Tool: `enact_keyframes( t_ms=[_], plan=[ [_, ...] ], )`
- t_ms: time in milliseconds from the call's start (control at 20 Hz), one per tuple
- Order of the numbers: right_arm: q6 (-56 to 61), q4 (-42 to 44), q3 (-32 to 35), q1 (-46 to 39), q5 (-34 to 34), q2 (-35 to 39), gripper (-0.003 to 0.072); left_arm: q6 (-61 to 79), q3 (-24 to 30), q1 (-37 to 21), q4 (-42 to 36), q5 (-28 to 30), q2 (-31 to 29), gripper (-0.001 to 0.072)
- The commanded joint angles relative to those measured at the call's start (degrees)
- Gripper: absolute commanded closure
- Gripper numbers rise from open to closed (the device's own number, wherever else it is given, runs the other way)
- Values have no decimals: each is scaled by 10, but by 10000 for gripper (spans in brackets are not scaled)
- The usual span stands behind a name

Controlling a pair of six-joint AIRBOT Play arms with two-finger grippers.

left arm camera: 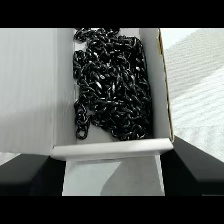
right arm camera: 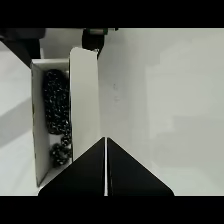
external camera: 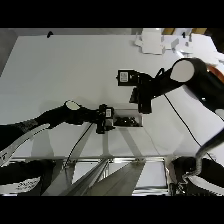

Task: Fold the box and place the chain.

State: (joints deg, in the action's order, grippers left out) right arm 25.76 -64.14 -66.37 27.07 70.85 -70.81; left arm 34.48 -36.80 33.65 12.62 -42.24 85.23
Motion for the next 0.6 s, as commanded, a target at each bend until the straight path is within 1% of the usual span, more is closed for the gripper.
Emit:
enact_keyframes(
  t_ms=[0,100,150,250,300,400,550],
  plan=[
    [3,24,5,-7,20,-57,665,0,0,0,0,0,-1,577],
    [-9,30,27,1,17,-56,657,0,0,0,0,0,0,577],
    [-9,35,40,7,17,-51,600,0,0,0,0,0,0,577],
    [-19,53,66,14,14,-37,520,0,0,0,0,0,0,577],
    [-31,57,80,18,8,-26,504,0,0,0,0,0,0,577],
    [-38,58,105,28,-18,2,495,0,0,0,0,0,0,577],
    [-51,56,131,43,-63,36,442,0,0,0,0,0,0,577]
  ],
)
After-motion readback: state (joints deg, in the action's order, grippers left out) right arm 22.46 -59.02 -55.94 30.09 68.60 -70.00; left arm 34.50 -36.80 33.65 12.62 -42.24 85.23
